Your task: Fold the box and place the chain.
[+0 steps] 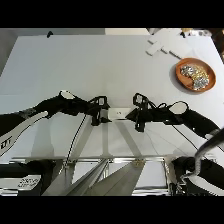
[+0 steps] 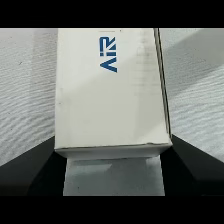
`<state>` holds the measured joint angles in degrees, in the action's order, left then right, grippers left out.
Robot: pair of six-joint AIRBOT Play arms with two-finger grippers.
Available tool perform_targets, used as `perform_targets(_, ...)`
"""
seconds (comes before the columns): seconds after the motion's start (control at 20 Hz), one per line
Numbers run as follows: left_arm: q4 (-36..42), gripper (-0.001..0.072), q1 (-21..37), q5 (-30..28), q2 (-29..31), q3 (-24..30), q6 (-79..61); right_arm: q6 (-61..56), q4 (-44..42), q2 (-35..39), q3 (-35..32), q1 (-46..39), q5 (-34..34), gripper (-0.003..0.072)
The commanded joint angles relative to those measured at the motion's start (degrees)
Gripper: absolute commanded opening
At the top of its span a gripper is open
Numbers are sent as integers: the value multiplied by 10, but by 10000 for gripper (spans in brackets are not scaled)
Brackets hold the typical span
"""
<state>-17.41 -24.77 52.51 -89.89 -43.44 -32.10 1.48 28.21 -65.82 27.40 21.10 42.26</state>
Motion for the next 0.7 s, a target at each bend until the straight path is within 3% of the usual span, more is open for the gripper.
perform_targets(0.0, 0, 69, 0, 0, 0, 0, 0, -17, 13, 0, 0, 0, -5, 12)
perform_targets(0.25, 0, 69, 0, 0, 0, 0, 0, -119, 25, 59, 55, 0, 32, 16)
perform_targets(0.4, 0, 69, 0, 0, 0, 0, 0, -348, 152, 122, 103, -1, 39, 15)
perform_targets(0.55, 0, 69, 0, 0, 0, 0, 0, -658, 358, 134, 137, -44, 169, 15)
perform_targets(0.65, 0, 69, 0, 0, 0, 0, 0, -726, 436, 133, 137, -98, 284, 16)
